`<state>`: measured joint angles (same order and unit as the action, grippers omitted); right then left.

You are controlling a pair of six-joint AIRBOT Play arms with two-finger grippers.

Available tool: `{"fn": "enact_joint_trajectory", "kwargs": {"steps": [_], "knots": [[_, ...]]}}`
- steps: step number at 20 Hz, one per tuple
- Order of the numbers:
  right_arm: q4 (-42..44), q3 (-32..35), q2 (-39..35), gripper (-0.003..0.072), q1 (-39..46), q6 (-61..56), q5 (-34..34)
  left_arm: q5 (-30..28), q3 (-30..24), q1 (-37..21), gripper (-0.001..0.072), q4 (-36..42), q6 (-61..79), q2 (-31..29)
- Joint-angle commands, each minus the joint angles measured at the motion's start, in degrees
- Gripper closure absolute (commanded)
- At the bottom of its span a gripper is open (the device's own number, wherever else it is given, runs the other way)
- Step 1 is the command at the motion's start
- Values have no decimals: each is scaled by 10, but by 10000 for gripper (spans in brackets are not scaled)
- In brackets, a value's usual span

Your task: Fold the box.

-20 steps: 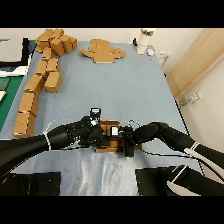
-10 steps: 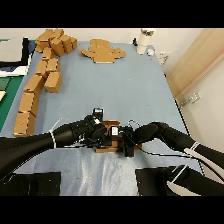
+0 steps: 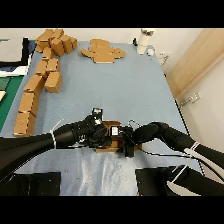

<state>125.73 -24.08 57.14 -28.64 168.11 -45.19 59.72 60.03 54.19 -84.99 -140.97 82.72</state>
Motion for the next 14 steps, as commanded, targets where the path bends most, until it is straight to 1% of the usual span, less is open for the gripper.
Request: {"fn": "enact_joint_trajectory", "kwargs": {"steps": [1, 3, 4, 5, 6, 10, 12, 14], "knots": [[0, 0, 0, 176, 0, 0, 1, 14, 0, 0, 694, 7, 2, 0], [0, 0, 0, 176, 0, 0, 1, 20, 0, 0, 693, 9, 2, 0], [0, 0, 0, 177, 0, 0, 1, 20, 3, 0, 620, 12, 7, 0], [0, 0, 0, 177, 0, 0, 1, 20, 7, 0, 364, 14, 6, 0], [0, 0, 0, 176, 0, 0, 1, 22, 12, 0, 259, 14, 3, 0], [0, 0, 0, 176, 0, 0, 1, 25, 22, -4, 258, 17, 3, 0], [0, 0, 0, 176, 0, 0, 1, 31, 22, -14, 258, 46, 2, 0], [0, 0, 0, 176, 0, 0, 1, 48, 24, -33, 259, 86, 21, 0]]}}
